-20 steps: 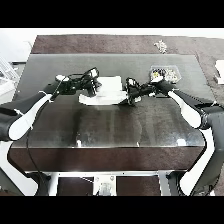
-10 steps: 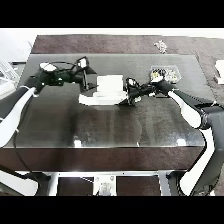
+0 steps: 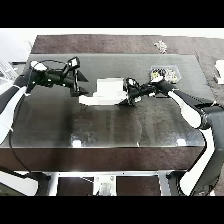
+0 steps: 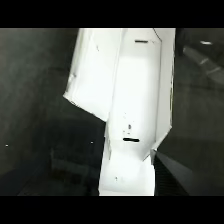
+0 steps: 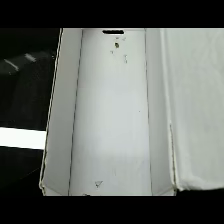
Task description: Fold the box and place the chain.
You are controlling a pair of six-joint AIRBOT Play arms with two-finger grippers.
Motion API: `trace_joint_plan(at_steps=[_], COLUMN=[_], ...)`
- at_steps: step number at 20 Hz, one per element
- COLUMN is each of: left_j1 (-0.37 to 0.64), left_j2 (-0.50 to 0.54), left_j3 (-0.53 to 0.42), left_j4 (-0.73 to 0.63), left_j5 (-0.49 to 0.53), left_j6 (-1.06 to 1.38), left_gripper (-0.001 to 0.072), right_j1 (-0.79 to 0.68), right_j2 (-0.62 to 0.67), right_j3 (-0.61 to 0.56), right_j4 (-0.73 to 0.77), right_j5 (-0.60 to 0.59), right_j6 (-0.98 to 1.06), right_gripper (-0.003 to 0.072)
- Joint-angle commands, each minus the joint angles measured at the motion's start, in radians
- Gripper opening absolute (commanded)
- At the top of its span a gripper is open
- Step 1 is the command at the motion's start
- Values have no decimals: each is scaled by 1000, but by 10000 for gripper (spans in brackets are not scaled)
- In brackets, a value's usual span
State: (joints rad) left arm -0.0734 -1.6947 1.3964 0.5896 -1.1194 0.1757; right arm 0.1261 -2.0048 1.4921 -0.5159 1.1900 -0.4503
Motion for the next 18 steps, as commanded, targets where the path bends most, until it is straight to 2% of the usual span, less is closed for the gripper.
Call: trace_joint_plan(at_steps=[1, 4, 12, 15, 18], left_j1=[-15, -58, -71, -68, -60], left_j2=[-37, -80, -113, -112, -108], left_j3=[-3, -3, -3, -2, -2], left_j4=[32, 32, 45, 123, 130], left_j5=[29, 89, 80, 92, 82], left_j6=[-7, 27, 42, 19, 8], left_gripper=[713, 713, 713, 714, 714], right_j1=[0, 0, 0, 0, 0], right_j2=[0, 0, 0, 0, 0], right_j3=[0, 0, 0, 0, 0], right_j4=[0, 0, 0, 0, 0], right_j5=[0, 0, 0, 0, 0], right_j6=[1, 1, 1, 1, 1], right_gripper=[593, 592, 593, 592, 593])
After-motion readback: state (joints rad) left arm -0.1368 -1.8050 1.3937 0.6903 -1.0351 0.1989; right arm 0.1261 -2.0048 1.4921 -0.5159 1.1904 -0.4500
